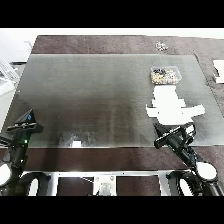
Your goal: Fold the box and place the chain.
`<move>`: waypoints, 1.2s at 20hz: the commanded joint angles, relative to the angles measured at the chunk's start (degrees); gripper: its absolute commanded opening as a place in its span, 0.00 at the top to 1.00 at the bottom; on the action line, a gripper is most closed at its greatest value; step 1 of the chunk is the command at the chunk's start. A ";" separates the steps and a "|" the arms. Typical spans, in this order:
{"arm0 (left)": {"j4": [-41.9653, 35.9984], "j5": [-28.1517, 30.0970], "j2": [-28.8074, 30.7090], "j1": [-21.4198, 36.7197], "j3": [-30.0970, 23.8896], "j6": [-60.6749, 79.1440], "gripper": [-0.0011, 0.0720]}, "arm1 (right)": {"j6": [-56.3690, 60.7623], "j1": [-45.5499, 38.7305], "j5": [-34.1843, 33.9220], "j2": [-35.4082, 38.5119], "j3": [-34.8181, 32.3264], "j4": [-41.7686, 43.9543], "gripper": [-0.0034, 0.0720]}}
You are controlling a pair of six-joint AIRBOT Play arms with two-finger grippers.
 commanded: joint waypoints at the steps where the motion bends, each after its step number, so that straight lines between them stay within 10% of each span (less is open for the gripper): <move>1: 0.02 0.07 0.04 0.02 -0.02 0.04 0.96 | 0.02 0.04 0.02 -0.04 -0.02 0.00 0.94; 11: 0.07 0.02 0.02 0.02 -0.04 0.02 0.96 | 2.03 -1.40 -8.11 -0.15 10.45 1.73 0.86; 24: 0.07 0.04 0.02 0.02 -0.04 0.02 0.95 | -0.11 -31.19 -5.35 -11.41 28.63 -1.84 0.82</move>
